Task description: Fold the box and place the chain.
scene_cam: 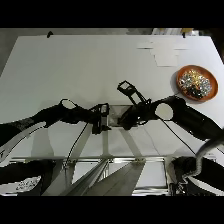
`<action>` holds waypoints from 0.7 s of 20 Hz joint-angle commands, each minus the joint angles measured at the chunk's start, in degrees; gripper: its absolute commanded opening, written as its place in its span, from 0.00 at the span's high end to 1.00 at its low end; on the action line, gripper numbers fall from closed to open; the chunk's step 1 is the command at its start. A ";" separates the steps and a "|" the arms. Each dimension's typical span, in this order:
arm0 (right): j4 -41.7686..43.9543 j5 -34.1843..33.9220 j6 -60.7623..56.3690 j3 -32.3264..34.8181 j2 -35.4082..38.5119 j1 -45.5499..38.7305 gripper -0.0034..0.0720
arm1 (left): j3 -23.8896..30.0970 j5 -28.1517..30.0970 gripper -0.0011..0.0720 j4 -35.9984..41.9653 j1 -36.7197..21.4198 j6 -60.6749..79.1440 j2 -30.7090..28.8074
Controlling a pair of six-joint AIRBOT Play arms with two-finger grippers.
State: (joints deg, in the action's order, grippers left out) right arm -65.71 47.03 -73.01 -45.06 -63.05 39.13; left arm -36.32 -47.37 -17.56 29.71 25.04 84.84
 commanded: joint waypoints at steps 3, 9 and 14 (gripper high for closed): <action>-1.86 6.75 0.00 -0.26 6.38 -3.39 0.79 | -0.02 0.00 0.68 0.00 0.02 0.00 -0.02; -16.04 13.64 -5.77 0.02 14.27 -20.04 0.94 | -0.02 0.00 0.68 0.00 0.02 0.00 -0.02; -15.28 11.61 -9.70 2.14 4.04 -24.81 0.94 | -0.02 0.00 0.68 0.00 0.02 0.00 -0.02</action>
State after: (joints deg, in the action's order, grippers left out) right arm -80.03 58.92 -80.01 -43.75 -54.43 16.99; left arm -36.32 -47.37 -17.54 29.71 25.04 84.84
